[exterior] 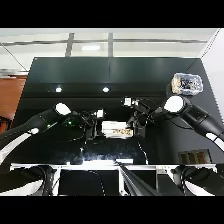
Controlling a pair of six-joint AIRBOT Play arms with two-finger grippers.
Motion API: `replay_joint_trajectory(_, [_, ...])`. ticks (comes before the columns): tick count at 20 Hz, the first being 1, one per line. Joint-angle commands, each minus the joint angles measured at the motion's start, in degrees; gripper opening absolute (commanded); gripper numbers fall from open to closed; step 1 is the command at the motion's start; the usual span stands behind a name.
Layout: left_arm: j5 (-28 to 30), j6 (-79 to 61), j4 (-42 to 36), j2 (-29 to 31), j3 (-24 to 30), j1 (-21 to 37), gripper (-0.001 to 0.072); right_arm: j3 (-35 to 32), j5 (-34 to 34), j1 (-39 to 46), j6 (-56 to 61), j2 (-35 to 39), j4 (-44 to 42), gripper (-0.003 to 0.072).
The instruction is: Fold the box and place the chain.
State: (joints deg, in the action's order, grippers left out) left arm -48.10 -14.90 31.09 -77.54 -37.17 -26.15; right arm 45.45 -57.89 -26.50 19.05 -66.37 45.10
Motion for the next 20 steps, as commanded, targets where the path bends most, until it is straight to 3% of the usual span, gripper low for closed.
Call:
replay_joint_trajectory(1, [-0.1, -0.1, 0.0, 0.0, 0.0, 0.0, 0.0465, -0.1, 0.3, 0.0, 0.0, 0.0, 0.2, 0.0128])
replay_joint_trajectory(8, [-0.1, -0.1, 0.0, 0.0, 0.0, 0.0, 0.0464, -0.4, -0.8, -1.1, 0.9, 0.0, 1.4, 0.0150])
replay_joint_trajectory(9, [-0.2, -0.1, 0.0, 0.0, 0.0, 0.0, 0.0464, -0.4, -0.5, -1.1, 0.9, 0.0, 1.5, 0.0262])
replay_joint_trajectory(10, [-0.2, -0.1, 0.0, 0.0, 0.0, 0.0, 0.0464, -0.4, -0.3, -1.1, 1.0, 0.0, 1.5, 0.0295])
replay_joint_trajectory(20, [-0.2, -0.1, 0.0, 0.0, 0.0, 0.0, 0.0465, -1.6, 0.0, -1.1, 1.7, -0.2, 1.4, 0.0294])
